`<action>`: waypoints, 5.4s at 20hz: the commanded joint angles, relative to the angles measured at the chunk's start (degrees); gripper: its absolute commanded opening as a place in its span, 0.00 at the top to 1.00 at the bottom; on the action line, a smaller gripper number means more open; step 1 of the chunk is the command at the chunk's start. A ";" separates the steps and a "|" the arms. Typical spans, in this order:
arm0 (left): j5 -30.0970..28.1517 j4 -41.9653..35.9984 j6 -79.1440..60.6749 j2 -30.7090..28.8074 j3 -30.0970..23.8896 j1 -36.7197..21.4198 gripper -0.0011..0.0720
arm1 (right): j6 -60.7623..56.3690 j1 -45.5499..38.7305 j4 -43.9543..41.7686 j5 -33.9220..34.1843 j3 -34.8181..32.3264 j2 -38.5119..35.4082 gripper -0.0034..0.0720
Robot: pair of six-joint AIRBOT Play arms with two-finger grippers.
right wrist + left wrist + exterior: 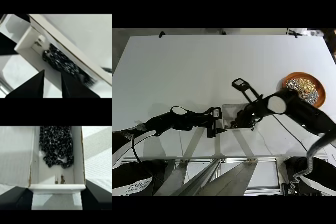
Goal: Fold the box and place the chain.
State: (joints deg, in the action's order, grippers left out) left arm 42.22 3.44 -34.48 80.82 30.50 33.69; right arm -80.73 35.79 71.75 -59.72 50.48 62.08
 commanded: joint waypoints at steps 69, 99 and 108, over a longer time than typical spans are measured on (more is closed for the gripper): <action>0.00 0.00 -0.02 -0.04 0.04 -0.04 0.70 | 86.36 -16.96 -36.28 4.44 -22.34 -18.16 0.94; 0.00 0.00 -0.02 -0.04 0.04 -0.04 0.70 | 70.62 -9.94 -41.40 12.50 -22.32 -8.02 0.61; 0.00 0.00 -0.02 -0.04 0.04 -0.02 0.70 | 70.53 -25.44 -13.40 -1.11 -22.40 -16.83 0.61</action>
State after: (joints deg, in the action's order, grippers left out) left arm 42.17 3.44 -34.57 80.79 30.55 33.71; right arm -10.33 13.89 48.84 -57.58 28.10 45.82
